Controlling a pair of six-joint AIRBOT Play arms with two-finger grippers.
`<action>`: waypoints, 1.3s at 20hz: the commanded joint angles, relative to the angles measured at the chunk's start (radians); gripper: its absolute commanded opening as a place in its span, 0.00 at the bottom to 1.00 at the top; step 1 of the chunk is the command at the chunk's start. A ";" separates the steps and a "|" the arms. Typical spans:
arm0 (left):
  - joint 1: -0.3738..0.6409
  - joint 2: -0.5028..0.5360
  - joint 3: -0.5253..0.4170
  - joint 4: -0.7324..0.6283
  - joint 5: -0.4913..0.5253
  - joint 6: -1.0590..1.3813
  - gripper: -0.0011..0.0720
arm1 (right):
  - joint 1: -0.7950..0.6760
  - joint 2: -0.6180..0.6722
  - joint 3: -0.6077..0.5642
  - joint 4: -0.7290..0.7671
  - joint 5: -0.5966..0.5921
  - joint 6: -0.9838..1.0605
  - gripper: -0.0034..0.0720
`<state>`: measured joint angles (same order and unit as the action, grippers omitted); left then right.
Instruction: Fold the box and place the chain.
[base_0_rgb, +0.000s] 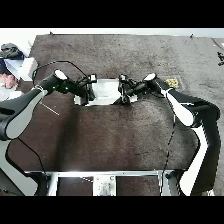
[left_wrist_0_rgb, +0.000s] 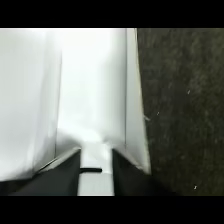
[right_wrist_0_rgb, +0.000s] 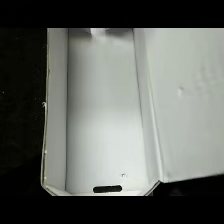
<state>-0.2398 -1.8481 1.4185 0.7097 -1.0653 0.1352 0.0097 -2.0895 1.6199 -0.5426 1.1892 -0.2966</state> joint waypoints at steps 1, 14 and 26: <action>-0.001 -0.016 0.000 -0.074 -0.016 0.039 0.36 | 0.001 -0.001 0.000 0.000 0.000 0.002 0.49; 0.000 -0.016 0.000 -0.081 0.036 0.010 0.96 | 0.001 -0.001 0.000 0.000 0.000 0.002 0.49; 0.107 0.009 0.000 -0.029 -0.071 -0.124 0.03 | 0.001 -0.001 0.000 0.000 0.000 0.002 0.49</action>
<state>-0.1551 -1.8538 1.4181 0.6781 -1.1149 0.0891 0.0101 -2.0899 1.6199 -0.5415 1.1892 -0.2935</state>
